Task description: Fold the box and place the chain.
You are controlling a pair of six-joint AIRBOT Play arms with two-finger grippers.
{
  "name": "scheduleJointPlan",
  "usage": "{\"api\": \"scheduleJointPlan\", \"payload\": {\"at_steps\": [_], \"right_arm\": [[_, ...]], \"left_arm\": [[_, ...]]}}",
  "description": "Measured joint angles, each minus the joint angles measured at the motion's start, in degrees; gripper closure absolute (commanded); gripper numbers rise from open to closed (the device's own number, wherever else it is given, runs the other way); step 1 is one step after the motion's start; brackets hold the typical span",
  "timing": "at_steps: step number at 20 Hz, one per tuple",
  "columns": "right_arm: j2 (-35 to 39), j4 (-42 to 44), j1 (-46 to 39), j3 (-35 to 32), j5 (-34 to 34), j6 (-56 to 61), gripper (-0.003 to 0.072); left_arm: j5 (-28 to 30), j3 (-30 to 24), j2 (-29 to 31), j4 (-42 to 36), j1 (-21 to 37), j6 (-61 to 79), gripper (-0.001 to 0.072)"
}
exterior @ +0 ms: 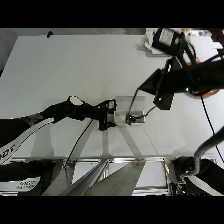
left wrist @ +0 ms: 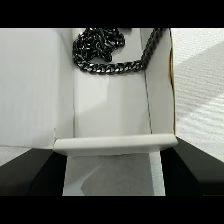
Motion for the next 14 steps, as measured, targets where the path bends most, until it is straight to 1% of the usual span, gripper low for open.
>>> {"api": "scheduleJointPlan", "payload": {"at_steps": [3,7,11,14], "right_arm": [[-2.9,1.0,0.0,3.7,2.3,0.7,0.0668],[-6.0,1.6,0.0,4.7,7.8,0.9,0.0668],[-7.0,1.7,0.0,0.9,9.3,1.0,0.0668],[-7.3,1.9,0.0,-5.7,6.8,0.7,0.0668]], "left_arm": [[0.0,0.0,0.0,0.0,0.0,0.0,0.0501],[0.0,0.0,0.0,0.0,0.0,0.0,0.0501],[0.0,0.0,0.0,0.0,0.0,0.0,0.0501],[0.0,0.0,0.0,0.0,0.0,0.0,0.0501]]}}
